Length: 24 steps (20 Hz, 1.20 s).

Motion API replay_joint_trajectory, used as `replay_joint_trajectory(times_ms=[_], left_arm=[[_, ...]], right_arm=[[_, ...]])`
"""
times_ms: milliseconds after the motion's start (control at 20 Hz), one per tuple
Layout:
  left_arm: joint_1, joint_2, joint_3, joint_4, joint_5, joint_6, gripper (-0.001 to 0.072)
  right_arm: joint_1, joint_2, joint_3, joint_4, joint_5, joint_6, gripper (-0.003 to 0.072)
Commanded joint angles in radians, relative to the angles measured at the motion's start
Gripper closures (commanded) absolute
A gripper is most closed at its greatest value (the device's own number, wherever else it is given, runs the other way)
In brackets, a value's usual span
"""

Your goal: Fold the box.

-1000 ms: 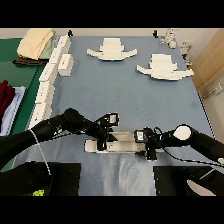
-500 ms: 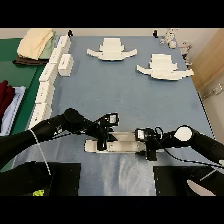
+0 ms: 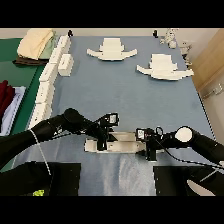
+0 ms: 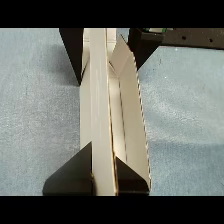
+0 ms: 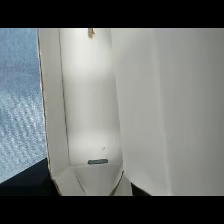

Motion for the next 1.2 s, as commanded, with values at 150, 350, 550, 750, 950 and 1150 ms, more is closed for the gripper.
replay_joint_trajectory(times_ms=[150, 350, 550, 750, 950, 1150], left_arm=[[0.0, 0.0, 0.001, 0.0, 0.001, 0.0, 0.0691], [0.0, 0.0, 0.001, 0.0, 0.0, 0.0, 0.0691], [0.001, 0.0, 0.001, 0.0, 0.002, 0.0, 0.069], [0.002, 0.0, 0.001, -0.008, 0.003, -0.024, 0.0236], [0.002, 0.037, 0.001, 0.067, -0.009, -0.219, 0.0235], [0.002, 0.217, 0.001, 0.446, -0.068, -0.742, 0.0044]], right_arm=[[0.001, 0.001, -0.001, 0.005, -0.003, 0.0, 0.0184], [0.001, 0.001, -0.001, 0.006, -0.002, 0.0, 0.0183], [0.001, 0.001, -0.001, 0.005, -0.002, 0.0, 0.0182], [0.001, 0.001, -0.001, 0.006, -0.002, 0.0, 0.0182], [0.001, 0.001, -0.001, 0.006, -0.002, 0.0, 0.0182], [0.001, 0.001, -0.001, 0.005, -0.002, 0.0, 0.0182]])
